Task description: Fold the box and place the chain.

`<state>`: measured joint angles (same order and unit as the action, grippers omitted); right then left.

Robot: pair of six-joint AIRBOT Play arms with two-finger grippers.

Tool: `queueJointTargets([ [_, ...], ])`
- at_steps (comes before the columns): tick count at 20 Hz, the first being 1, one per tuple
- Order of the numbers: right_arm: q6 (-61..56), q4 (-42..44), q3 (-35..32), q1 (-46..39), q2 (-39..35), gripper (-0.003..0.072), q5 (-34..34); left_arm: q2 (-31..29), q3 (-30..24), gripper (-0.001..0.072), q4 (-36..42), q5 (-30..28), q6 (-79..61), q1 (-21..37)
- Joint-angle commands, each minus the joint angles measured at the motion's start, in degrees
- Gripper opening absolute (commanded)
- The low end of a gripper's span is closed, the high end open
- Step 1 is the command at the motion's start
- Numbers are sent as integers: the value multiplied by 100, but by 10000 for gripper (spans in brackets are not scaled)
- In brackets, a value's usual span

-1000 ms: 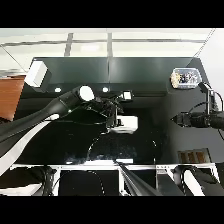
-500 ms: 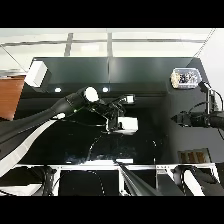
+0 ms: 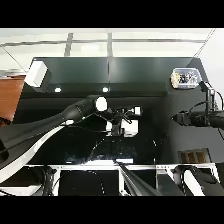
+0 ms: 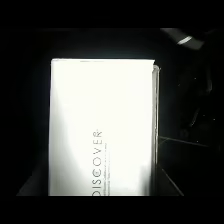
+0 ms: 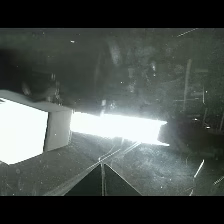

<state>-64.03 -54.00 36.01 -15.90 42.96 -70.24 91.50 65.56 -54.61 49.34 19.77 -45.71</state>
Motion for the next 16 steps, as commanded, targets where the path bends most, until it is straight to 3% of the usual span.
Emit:
queueJointTargets([
  [1,-2,0,-2,-4,-4,13,-2,-66,0,477,-763,-192,533,-162],
  [2,-2,0,-2,-4,-4,13,-2,-177,0,329,-935,-92,874,-138],
  [5,-2,2,-2,-4,-4,14,-2,-623,-2,329,-1338,509,1764,205],
  [8,-2,2,-4,-4,-4,14,-2,-1088,-50,329,-2312,1276,3320,1067],
  [11,-2,2,-4,-4,-4,14,0,-1445,-361,331,-3552,1895,5123,2483],
  [16,-4,28,-4,-4,-4,13,0,-1788,-892,333,-3567,1989,5751,5488],
])
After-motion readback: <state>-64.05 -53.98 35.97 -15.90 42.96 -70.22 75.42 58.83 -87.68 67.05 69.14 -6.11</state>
